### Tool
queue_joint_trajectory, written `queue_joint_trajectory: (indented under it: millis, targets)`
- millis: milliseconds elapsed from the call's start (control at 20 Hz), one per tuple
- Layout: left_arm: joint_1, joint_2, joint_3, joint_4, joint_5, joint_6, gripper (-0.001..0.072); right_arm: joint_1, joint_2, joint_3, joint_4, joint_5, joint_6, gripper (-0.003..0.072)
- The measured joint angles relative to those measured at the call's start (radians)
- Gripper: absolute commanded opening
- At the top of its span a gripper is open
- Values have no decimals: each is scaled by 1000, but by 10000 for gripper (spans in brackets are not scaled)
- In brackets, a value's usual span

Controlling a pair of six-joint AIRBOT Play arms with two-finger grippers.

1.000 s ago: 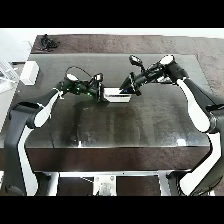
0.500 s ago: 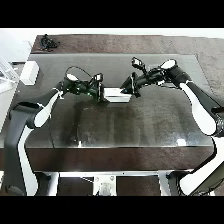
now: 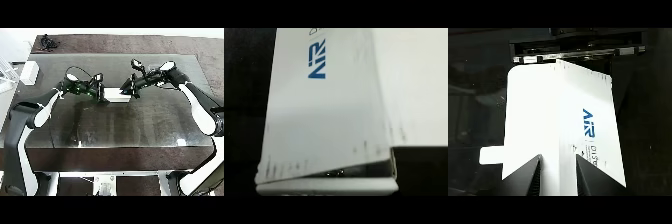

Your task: Fold the box and place the chain.

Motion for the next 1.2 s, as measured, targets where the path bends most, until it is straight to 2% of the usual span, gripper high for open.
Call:
queue_joint_trajectory:
  millis: [250, 350, 900, 950, 1050, 1200]
  targets:
    - [0, 0, 0, 0, 0, 0, 329, 18, 0, 0, -12, -14, -11, 282]
    - [0, 0, 0, 0, 0, 0, 328, 29, 0, 0, -32, -27, -11, 326]
    - [0, 0, 0, 0, 0, 0, 328, 57, 16, 0, -73, -131, -56, 321]
    - [0, 0, 0, 0, 0, 0, 329, 58, 21, 0, -73, -132, -56, 321]
    - [0, 0, 0, 0, 0, 0, 328, 59, 35, 0, -73, -122, -57, 272]
    - [0, 0, 0, 0, 0, 0, 329, 55, 46, -1, -73, -66, -35, 278]
